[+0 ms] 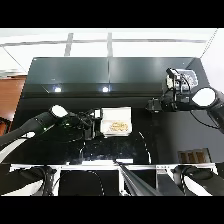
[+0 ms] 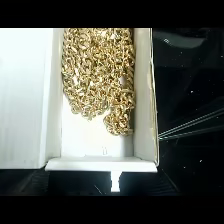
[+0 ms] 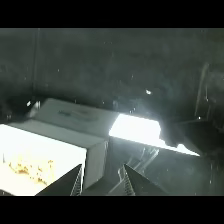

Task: Fold the box and place the chain.

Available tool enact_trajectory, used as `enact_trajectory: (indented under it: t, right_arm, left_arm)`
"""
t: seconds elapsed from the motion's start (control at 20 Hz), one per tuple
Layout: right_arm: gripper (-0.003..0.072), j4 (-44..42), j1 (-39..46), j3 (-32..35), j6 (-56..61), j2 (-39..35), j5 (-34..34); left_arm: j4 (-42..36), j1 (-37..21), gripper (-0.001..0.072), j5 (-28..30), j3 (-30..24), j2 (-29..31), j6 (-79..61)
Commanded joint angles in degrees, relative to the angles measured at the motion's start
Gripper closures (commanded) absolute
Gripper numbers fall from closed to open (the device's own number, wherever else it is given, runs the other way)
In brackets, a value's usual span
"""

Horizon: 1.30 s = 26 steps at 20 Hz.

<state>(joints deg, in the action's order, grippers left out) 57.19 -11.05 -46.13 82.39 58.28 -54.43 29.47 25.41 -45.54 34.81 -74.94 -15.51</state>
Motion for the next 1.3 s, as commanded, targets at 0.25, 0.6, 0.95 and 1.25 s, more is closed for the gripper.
enact_trajectory:
  t: [0.25, 0.6, 0.95, 1.25]
  right_arm:
    - [-0.0025, -15.58, -7.87, -2.16, -11.91, 10.82, 19.23]
    - [-0.0017, -21.99, -7.63, -4.70, -62.29, 12.41, -3.56]
    - [-0.0017, -16.81, -12.83, -1.84, -73.44, 10.93, -3.56]
    - [-0.0017, -12.76, -16.63, -0.26, -74.12, 11.28, -1.20]
  left_arm:
    - [-0.15, 0.37, 0.0378, 0.39, 0.04, -0.09, -0.66]
    - [-0.15, 0.37, 0.0378, 0.39, 0.04, -0.09, -0.66]
    - [-0.17, 0.37, 0.0377, 0.42, 0.04, -0.09, -0.66]
    - [-0.17, 0.37, 0.0378, 0.42, 0.04, -0.09, -0.66]
